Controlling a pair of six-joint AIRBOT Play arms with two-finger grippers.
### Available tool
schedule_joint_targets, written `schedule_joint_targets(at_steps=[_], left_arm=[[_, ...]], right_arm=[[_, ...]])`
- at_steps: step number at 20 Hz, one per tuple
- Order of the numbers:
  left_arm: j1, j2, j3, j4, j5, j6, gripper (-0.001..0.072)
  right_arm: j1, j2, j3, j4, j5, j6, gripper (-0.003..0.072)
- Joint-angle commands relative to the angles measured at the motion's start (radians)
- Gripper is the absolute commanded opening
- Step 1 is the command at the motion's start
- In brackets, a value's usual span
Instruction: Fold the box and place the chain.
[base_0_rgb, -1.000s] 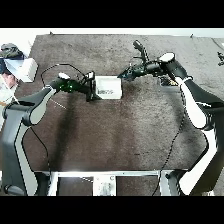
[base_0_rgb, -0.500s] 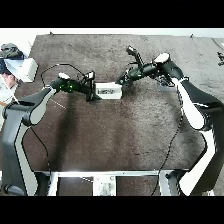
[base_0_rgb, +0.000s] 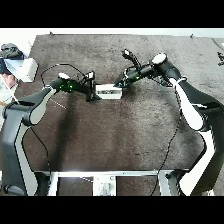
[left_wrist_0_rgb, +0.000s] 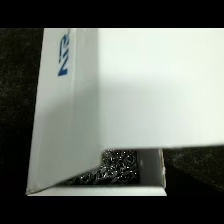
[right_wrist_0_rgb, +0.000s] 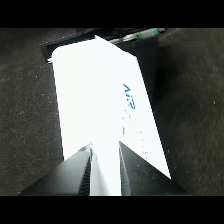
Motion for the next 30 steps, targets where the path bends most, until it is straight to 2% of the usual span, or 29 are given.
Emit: schedule_joint_targets(at_steps=[1,3,4,7,9,18,21,22,23,30], left_arm=[[0.001,0.0,0.001,0.0,0.0,0.0,0.0254],[0.001,0.0,0.0,0.0,0.0,0.0,0.0254],[0.001,0.0,0.001,0.0,0.0,0.0,0.0254],[0.001,0.0,0.001,0.0,0.0,0.0,0.0254],[0.001,0.0,0.0,0.0,0.0,0.0,0.0254],[0.001,0.0,0.0,0.0,0.0,0.0,0.0254],[0.001,0.0,0.001,0.0,0.0,0.0,0.0254],[0.001,0.0,0.001,0.0,0.0,0.0,0.0254],[0.001,0.0,0.001,0.0,0.0,0.0,0.0254],[0.001,0.0,0.001,0.0,0.0,0.0,0.0254]], right_arm=[[0.01,0.0,0.001,0.001,0.001,-0.087,0.0242],[0.019,0.001,0.001,-0.001,0.0,-0.113,0.0244],[0.026,0.0,0.001,-0.003,0.0,-0.127,0.032],[0.05,0.0,0.001,-0.058,-0.027,-0.131,0.0328],[0.068,0.0,0.001,-0.094,-0.047,-0.131,0.0277],[0.074,0.002,0.001,-0.13,-0.15,-0.131,0.0276],[0.074,0.009,0.001,-0.13,-0.145,-0.131,0.026],[0.074,0.01,0.001,-0.13,-0.142,-0.131,0.0194],[0.074,0.011,0.001,-0.13,-0.137,-0.13,0.0173],[0.074,0.011,0.001,-0.143,-0.131,-0.131,0.0172]])
